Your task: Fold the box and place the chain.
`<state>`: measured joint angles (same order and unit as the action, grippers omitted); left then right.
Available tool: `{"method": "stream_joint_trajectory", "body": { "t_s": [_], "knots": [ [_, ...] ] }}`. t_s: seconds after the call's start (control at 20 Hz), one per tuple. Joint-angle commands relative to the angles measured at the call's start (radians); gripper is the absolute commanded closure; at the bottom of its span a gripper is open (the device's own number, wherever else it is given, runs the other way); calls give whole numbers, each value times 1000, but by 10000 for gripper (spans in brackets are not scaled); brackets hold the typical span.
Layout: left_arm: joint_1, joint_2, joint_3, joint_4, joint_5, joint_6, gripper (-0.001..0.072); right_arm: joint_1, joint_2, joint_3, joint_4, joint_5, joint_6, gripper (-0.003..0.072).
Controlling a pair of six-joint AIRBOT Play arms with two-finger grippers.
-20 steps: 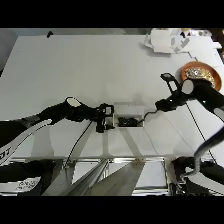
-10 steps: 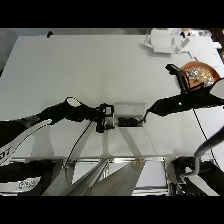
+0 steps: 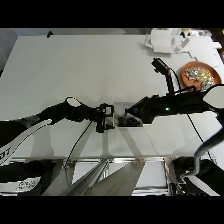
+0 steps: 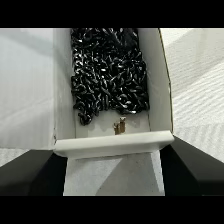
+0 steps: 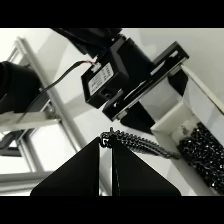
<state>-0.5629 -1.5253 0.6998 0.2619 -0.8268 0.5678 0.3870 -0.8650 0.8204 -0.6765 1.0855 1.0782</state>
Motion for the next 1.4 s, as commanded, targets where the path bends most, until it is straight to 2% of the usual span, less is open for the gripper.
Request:
{"method": "stream_joint_trajectory", "body": {
  "t_s": [0.0, 0.25, 0.35, 0.5, 0.6, 0.7, 0.8, 0.85, 1.0, 1.05, 1.2, 1.35],
  "knots": [
    [0, 1, 1, 0, 0, 0, 696, 50, -16, 0, -112, -88, 75, 669],
    [0, 1, 1, 0, 0, 0, 696, 50, -123, -3, -154, -79, 103, 665],
    [0, 1, 1, 0, 0, 0, 696, 54, -184, -3, -154, -75, 102, 558],
    [0, 1, 1, 0, 0, 0, 696, 95, -245, -2, -158, -61, 62, 543],
    [0, 1, 1, 0, 0, 0, 696, 105, -240, 14, -158, -48, 27, 500],
    [0, 1, 1, 0, 0, 0, 696, 100, -240, 80, -193, -16, 9, 505],
    [0, 1, 1, 0, 0, 0, 696, 97, -241, 181, -301, -8, 9, 530],
    [0, 1, 1, 0, 0, 0, 696, 97, -241, 229, -372, -19, 10, 580],
    [0, 1, 1, 0, 0, 0, 696, 97, -246, 277, -561, -118, 14, 605],
    [0, 1, 1, 0, 0, 0, 696, 97, -262, 277, -598, -127, 10, 667],
    [0, 1, 1, 0, 0, 0, 696, 97, -356, 276, -584, -79, -46, 668],
    [0, 1, 1, 0, 0, 0, 696, 98, -430, 276, -451, -19, -262, 668]
  ]
}}
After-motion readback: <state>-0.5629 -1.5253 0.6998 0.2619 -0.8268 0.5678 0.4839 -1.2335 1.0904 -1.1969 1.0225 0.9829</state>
